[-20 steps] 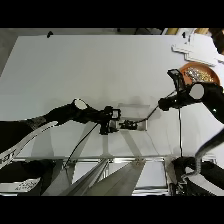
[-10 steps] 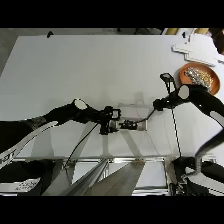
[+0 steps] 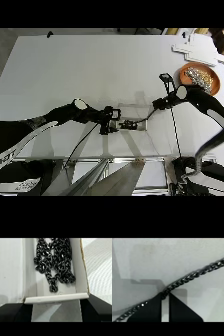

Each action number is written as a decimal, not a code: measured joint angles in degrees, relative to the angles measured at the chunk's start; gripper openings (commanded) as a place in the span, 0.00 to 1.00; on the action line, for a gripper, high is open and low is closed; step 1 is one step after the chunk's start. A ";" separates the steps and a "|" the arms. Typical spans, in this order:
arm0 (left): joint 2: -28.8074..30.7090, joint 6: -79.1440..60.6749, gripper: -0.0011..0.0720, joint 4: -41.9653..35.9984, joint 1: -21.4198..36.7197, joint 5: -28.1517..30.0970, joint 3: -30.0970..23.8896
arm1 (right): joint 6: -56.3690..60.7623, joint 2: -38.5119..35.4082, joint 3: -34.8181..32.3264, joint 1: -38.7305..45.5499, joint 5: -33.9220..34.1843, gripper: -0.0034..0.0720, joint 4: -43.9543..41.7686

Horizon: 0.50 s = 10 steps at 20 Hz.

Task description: Fold the box and place the chain.

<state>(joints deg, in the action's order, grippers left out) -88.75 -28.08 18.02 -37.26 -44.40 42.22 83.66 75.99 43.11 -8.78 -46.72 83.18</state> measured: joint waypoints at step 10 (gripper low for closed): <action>0.00 0.00 0.30 0.00 0.00 -0.02 0.00 | -2.95 -15.02 -0.07 -0.17 -12.57 0.07 -1.95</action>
